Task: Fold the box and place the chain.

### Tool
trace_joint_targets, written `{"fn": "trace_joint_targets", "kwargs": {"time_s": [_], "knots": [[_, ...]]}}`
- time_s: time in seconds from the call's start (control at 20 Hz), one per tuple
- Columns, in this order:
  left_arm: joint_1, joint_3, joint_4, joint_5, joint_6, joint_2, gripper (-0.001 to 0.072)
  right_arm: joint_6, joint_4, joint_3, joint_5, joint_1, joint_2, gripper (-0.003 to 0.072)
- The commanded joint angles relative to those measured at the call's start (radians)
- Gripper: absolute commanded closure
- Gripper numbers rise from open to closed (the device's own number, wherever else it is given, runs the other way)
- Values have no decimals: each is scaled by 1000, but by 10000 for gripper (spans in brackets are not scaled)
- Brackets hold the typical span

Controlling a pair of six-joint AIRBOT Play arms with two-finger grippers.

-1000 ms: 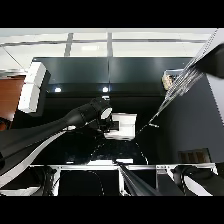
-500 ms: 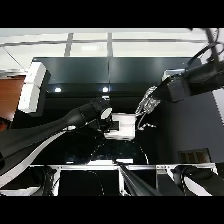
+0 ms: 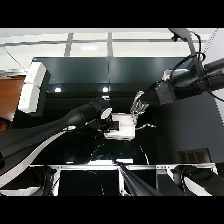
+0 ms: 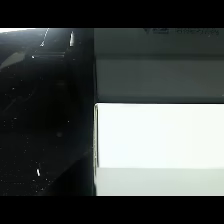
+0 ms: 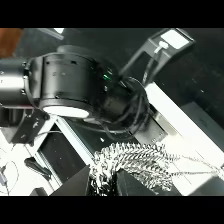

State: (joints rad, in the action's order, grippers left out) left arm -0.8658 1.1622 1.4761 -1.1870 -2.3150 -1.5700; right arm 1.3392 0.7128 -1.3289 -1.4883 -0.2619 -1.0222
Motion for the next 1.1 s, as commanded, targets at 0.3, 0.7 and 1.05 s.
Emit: {"fn": "trace_joint_targets", "kwargs": {"time_s": [0.3,0.7,1.05], "knots": [[0,0,0,2,0,0,684,1,-11,29,80,-30,2,672],[0,0,0,2,0,0,685,102,68,402,357,-148,1,672],[0,0,0,2,0,0,684,158,68,591,621,-229,-14,672]]}}
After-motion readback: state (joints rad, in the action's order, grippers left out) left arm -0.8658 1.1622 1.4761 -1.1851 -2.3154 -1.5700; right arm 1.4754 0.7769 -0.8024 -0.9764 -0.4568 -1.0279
